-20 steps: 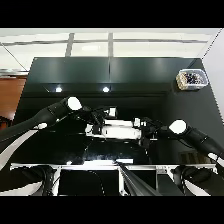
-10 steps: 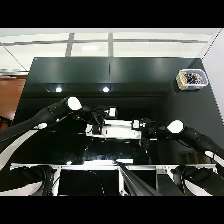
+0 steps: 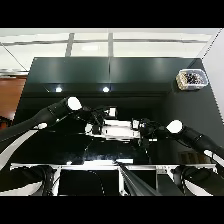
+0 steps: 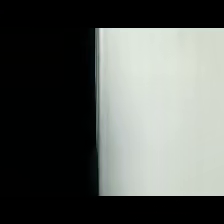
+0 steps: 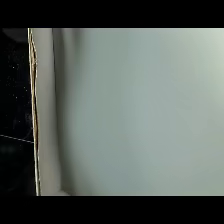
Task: Fold the box and place the chain.
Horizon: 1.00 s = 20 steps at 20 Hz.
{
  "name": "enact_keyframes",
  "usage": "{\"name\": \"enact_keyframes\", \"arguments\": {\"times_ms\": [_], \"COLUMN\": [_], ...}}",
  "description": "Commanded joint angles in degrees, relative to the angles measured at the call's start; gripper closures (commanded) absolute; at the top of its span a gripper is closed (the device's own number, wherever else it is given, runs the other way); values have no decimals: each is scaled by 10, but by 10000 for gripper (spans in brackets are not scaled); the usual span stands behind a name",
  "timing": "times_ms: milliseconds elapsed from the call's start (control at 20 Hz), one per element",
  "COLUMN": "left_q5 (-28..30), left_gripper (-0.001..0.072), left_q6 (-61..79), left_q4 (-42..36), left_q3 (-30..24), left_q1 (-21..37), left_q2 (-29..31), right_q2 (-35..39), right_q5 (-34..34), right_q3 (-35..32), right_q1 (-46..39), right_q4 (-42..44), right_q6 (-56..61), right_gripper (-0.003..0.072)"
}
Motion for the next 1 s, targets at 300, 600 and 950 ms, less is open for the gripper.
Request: {"name": "enact_keyframes", "arguments": {"times_ms": [300,600,950], "left_q5": [-111,-269,-16], "left_gripper": [269,683,681], "left_q6": [-283,-481,-557], "left_q4": [225,345,-55], "left_q3": [65,76,-62], "left_q1": [2,3,5], "left_q2": [52,131,144], "right_q2": [0,0,0], "right_q5": [-4,-4,-4], "right_q3": [0,0,0], "right_q1": [0,0,0], "right_q4": [-1,-2,-1], "right_q6": [0,0,0], "right_gripper": [216,589,591]}}
